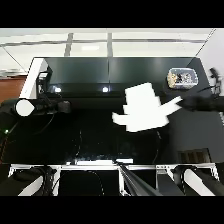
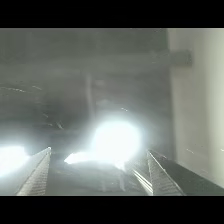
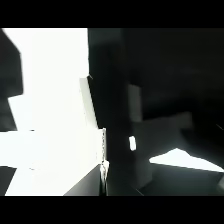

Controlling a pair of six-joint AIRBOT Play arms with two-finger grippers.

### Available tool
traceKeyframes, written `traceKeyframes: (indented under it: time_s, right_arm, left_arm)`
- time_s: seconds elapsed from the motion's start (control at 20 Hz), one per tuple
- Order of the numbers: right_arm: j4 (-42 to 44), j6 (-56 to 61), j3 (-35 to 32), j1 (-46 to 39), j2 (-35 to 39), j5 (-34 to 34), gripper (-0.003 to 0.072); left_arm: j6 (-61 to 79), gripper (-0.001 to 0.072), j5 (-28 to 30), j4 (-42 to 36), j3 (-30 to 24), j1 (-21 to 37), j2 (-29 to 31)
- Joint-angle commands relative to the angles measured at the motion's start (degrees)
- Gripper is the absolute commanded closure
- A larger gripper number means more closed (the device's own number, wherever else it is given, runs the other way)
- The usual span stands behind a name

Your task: Fold the box and place the chain.

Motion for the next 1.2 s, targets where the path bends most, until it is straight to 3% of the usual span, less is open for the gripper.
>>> traceKeyframes:
  time_s: [0.0, 0.2, 0.3, 0.4, 0.65, 0.85, 1.15]
  right_arm:
    - [8.8, 7.1, -13.4, 14.8, 9.1, -14.5, 0.0671]
    - [9.2, 11.2, -21.1, 29.3, 9.6, -27.6, 0.0670]
    - [8.5, 11.2, -21.9, 32.5, 9.6, -28.8, 0.0670]
    - [8.5, 11.2, -21.9, 33.3, 9.6, -28.8, 0.0671]
    - [8.5, 11.2, -21.9, 33.3, 9.6, -29.4, 0.0670]
    - [8.5, 11.2, -21.9, 33.3, 9.6, -29.4, 0.0670]
    - [8.6, 11.2, -21.9, 33.3, 9.6, -29.2, 0.0670]
  left_arm:
    - [7.1, 0.0002, -1.2, -12.2, 0.1, -1.5, -1.8]
    - [18.0, 0.0005, -6.6, -30.4, 2.8, 2.4, -10.9]
    - [24.7, 0.0005, -13.5, -40.9, 6.7, 5.8, -18.2]
    - [25.1, 0.0005, -18.2, -45.8, 10.8, 7.8, -25.0]
    - [23.6, 0.0005, -28.8, -46.7, 17.2, 6.1, -37.6]
    - [22.3, 0.0005, -28.7, -47.0, 19.4, 2.0, -41.4]
    - [22.0, 0.0012, -35.4, -46.7, 26.9, -1.4, -47.7]
